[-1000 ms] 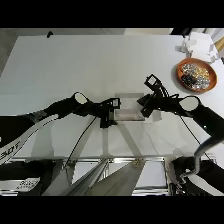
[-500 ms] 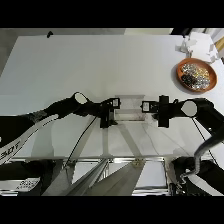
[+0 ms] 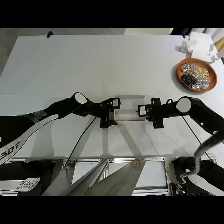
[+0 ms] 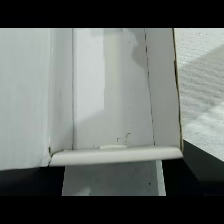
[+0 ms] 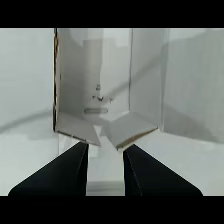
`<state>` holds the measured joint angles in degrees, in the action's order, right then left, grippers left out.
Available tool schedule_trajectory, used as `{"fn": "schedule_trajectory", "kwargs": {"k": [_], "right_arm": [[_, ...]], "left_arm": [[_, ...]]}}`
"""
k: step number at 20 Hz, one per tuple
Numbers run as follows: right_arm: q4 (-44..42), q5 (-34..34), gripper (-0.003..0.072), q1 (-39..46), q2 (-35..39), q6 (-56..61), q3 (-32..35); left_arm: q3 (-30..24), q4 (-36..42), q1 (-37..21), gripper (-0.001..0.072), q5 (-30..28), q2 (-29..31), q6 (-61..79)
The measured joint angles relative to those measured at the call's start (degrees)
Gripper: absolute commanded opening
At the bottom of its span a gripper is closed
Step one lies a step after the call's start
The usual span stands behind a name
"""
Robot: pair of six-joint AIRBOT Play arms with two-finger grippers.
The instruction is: Fold the box and place the chain.
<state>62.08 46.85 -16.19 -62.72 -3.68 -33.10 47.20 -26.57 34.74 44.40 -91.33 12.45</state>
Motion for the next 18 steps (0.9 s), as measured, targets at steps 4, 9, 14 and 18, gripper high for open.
{"fn": "schedule_trajectory", "kwargs": {"k": [4,9,14,18], "right_arm": [[-5.14,0.44,0.0089,0.00,-0.20,-2.01,0.00],[-8.17,0.02,0.0079,-0.02,-0.24,-2.62,0.00],[-11.67,-0.85,0.0166,-0.04,-0.24,-3.54,0.70],[-12.87,-1.20,0.0341,-0.04,-0.24,-4.79,1.09]], "left_arm": [[0.00,0.00,0.00,0.0206,0.02,0.00,0.02],[0.00,0.00,0.00,0.0206,0.02,0.00,0.00],[0.00,0.02,0.00,0.0206,0.02,0.00,-0.02],[0.00,0.02,0.02,0.0206,0.00,0.00,-0.02]]}}
